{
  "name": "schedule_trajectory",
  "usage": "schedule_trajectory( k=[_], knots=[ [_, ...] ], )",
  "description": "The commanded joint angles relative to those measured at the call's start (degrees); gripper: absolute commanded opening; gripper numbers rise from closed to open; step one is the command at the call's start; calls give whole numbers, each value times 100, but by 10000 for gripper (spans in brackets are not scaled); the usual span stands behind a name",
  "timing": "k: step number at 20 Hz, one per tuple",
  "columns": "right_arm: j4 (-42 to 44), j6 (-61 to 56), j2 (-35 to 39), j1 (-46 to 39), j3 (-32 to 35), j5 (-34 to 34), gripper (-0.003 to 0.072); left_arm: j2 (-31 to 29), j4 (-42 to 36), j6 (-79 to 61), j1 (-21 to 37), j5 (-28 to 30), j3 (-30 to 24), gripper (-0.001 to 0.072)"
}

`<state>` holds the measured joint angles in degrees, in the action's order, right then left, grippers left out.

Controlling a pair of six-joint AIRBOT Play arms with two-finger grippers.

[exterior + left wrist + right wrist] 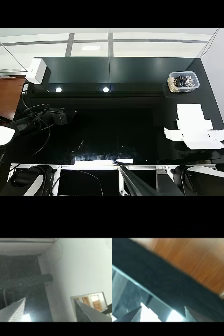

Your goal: Fold the box and place the chain.

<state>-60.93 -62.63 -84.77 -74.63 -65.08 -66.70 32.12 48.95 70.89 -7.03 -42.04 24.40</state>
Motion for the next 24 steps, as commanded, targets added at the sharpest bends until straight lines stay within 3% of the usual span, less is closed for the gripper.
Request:
schedule_trajectory(
  k=[1, 4, 6, 8, 10, 11, 12, 13, 14, 18, 24],
  knots=[
    [774, 1069, -1025, -208, -728, -1867, 608, 76, 2, 0, -4, -37, -2, 707],
    [1405, 1196, -1414, -201, -748, -2262, 607, 96, -7, 4, -4, -48, -2, 707],
    [1274, 1196, -1550, -168, -748, -2463, 607, 96, -17, 2, -4, -57, -2, 707],
    [901, 1193, -1574, -127, -745, -2514, 481, 96, -20, 2, -4, -57, -2, 707],
    [509, 1191, -1574, -46, -745, -2404, 480, 96, -42, 2, -4, -72, -2, 706],
    [501, 1196, -1572, -11, -745, -2406, 441, 96, -44, 2, -4, -92, -2, 706],
    [542, 1255, -1569, 44, -745, -2415, 171, 96, -42, 2, -4, -136, -2, 706],
    [564, 1384, -1558, 107, -745, -2437, 53, 96, -42, 0, -4, -184, -2, 706],
    [592, 1453, -1541, 186, -743, -2479, 14, 96, -42, 0, -4, -221, -2, 707],
    [758, 1543, -1364, 555, -625, -2409, 10, 96, -46, 7, -4, -369, -2, 706],
    [1934, 1821, -634, 1086, 83, -1965, 9, 94, -44, 4, -4, -514, -2, 707]
  ],
)
